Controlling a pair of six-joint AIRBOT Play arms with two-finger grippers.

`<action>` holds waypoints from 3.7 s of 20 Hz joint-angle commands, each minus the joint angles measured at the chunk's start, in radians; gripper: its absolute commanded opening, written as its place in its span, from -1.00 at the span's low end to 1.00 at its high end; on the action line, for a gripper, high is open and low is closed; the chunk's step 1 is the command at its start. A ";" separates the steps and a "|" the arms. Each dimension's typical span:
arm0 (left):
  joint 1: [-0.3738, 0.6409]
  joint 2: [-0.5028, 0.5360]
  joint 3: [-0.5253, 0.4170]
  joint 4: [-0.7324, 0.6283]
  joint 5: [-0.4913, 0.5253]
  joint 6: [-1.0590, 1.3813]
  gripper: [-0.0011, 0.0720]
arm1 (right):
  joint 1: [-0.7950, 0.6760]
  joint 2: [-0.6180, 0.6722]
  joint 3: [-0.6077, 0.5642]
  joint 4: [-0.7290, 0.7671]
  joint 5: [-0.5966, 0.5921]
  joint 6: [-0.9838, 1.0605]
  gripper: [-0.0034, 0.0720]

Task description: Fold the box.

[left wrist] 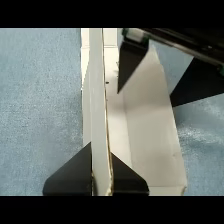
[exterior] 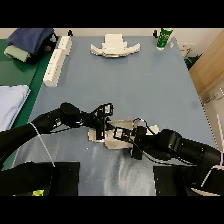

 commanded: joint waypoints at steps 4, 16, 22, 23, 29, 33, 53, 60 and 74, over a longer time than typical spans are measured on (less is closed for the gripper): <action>0.000 0.000 0.000 0.000 0.000 0.000 -0.93 | 0.002 0.120 0.009 -0.162 -0.020 0.336 0.63; 0.000 0.000 0.000 0.000 0.001 0.000 -0.92 | -0.239 0.138 0.009 0.092 -0.092 -0.080 0.99; 0.000 0.000 0.000 0.000 0.000 0.000 -0.92 | -0.568 0.083 0.008 0.706 -0.156 -1.075 0.99; 0.000 0.000 0.000 0.000 0.000 0.000 -0.92 | -0.585 0.064 0.009 0.727 -0.177 -1.135 0.99; 0.000 0.000 0.000 0.000 0.000 0.000 -0.92 | -0.589 -0.047 0.015 0.746 -0.117 -1.227 0.99; 0.000 0.000 0.000 0.000 0.000 0.000 -0.93 | -0.585 -0.100 0.019 0.753 -0.071 -1.227 0.99; 0.000 0.000 0.000 0.000 0.000 0.000 -0.92 | -0.581 -0.130 0.016 0.804 -0.199 -1.226 0.99; 0.000 0.000 0.000 0.000 0.000 0.000 -0.92 | -0.581 -0.115 0.016 0.680 -0.204 -1.205 0.97; 0.000 0.000 0.000 0.000 0.000 0.000 -0.92 | -0.581 -0.131 0.035 0.790 -0.168 -1.224 0.94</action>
